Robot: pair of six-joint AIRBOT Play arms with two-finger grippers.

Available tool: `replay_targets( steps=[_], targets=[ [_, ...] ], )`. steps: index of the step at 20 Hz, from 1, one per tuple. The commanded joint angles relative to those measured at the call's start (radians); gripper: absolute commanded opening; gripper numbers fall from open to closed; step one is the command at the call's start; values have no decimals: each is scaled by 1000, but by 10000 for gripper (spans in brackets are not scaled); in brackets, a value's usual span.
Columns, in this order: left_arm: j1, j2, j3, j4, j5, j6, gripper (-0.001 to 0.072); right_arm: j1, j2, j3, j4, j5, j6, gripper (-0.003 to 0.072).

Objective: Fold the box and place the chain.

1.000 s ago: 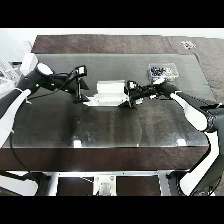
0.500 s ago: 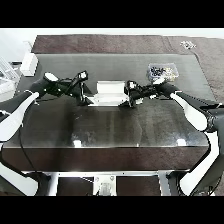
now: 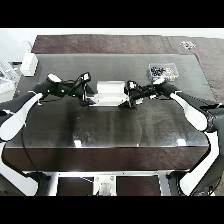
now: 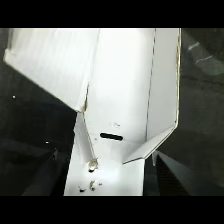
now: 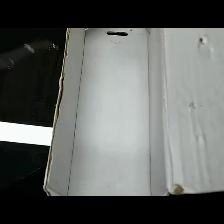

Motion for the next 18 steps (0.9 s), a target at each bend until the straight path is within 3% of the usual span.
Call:
replay_targets(
  steps=[1,2,4,13,14,15,18],
  targets=[
    [-8,-1,0,1,30,16,698,1,0,0,0,0,0,587],
    [-8,-1,0,1,26,16,695,1,0,0,0,0,0,588],
    [-8,-1,0,2,23,16,480,1,0,0,0,0,0,587],
    [-8,-1,0,0,-62,16,479,1,0,0,0,0,0,587],
    [-8,-1,0,0,-70,16,437,1,0,0,0,0,0,587],
    [-8,-1,0,0,-71,17,283,1,0,0,0,0,0,587],
    [-8,-1,0,-14,-52,34,286,1,0,0,0,0,0,587]
  ],
)
